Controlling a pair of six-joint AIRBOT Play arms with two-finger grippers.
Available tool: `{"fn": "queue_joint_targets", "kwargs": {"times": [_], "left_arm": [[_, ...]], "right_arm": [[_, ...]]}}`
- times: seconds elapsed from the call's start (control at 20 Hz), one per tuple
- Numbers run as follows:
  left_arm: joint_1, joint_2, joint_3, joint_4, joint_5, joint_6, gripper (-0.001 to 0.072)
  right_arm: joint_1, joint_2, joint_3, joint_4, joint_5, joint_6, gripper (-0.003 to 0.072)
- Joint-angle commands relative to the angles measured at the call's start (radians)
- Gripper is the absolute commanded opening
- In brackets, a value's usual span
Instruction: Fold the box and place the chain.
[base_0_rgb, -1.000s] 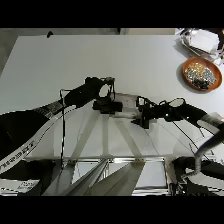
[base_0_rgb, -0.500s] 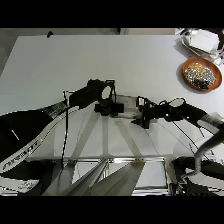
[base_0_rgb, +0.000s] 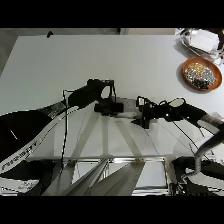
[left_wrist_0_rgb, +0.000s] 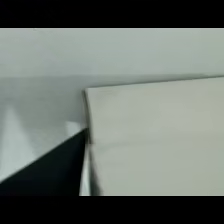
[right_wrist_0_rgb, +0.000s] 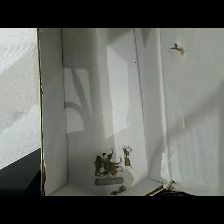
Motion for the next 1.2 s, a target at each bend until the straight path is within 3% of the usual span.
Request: {"fn": "queue_joint_targets", "kwargs": {"times": [0.0, 0.35, 0.5, 0.6, 0.7, 0.8, 0.9, 1.15], "left_arm": [[0.009, 0.023, 0.000, 0.023, -0.023, 0.039, 0.0470], [0.082, 0.159, 0.000, 0.027, -0.044, 0.267, 0.0569], [0.129, 0.213, -0.001, 0.025, -0.034, 0.289, 0.0567], [0.134, 0.206, -0.001, 0.024, -0.045, 0.264, 0.0541], [0.122, 0.177, -0.001, 0.024, -0.060, 0.222, 0.0403], [0.100, 0.146, -0.001, 0.024, -0.066, 0.192, 0.0365], [0.075, 0.124, -0.001, 0.029, -0.065, 0.177, 0.0263], [0.045, 0.099, -0.001, 0.028, -0.096, 0.098, 0.0265]], "right_arm": [[0.000, 0.001, 0.000, 0.000, 0.001, 0.000, 0.0400], [0.000, 0.001, 0.000, 0.000, 0.000, 0.000, 0.0400], [0.000, 0.001, 0.000, 0.000, 0.000, 0.000, 0.0400], [0.000, 0.001, 0.000, 0.000, 0.000, 0.000, 0.0400], [0.000, 0.001, 0.000, 0.000, 0.000, 0.000, 0.0400], [0.000, 0.001, 0.000, 0.000, 0.000, 0.000, 0.0400], [0.000, 0.001, 0.000, 0.000, 0.000, 0.000, 0.0400], [0.000, 0.001, 0.000, 0.000, 0.000, 0.000, 0.0400]]}}
